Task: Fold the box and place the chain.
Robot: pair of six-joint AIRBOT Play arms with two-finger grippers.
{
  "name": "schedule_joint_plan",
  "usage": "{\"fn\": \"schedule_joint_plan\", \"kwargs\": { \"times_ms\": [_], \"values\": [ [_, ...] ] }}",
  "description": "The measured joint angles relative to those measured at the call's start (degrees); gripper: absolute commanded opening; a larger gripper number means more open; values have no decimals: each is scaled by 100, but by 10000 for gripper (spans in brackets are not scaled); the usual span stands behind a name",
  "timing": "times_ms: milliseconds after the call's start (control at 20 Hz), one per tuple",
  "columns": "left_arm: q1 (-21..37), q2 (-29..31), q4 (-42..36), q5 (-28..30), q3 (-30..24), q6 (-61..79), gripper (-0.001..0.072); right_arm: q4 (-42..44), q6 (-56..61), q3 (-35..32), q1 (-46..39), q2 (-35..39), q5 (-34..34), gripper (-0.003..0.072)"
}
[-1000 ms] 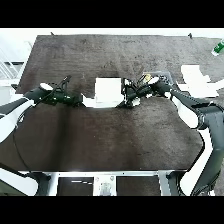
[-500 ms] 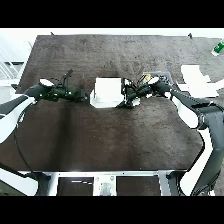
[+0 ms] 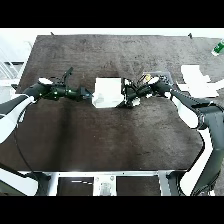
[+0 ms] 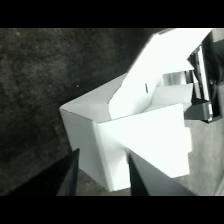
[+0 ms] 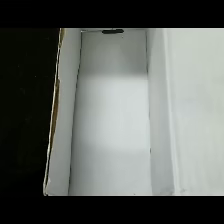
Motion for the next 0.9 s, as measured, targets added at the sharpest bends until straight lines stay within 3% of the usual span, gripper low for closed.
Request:
{"fn": "schedule_joint_plan", "kwargs": {
  "times_ms": [500, 900],
  "values": [
    [-201, 0, -105, -35, 63, -225, 367, 2, 2, -2, 0, 0, 0, 423],
    [-533, 9, 1134, 24, 588, -1449, 368, 2, 0, -7, -2, 0, 0, 424]
  ]
}}
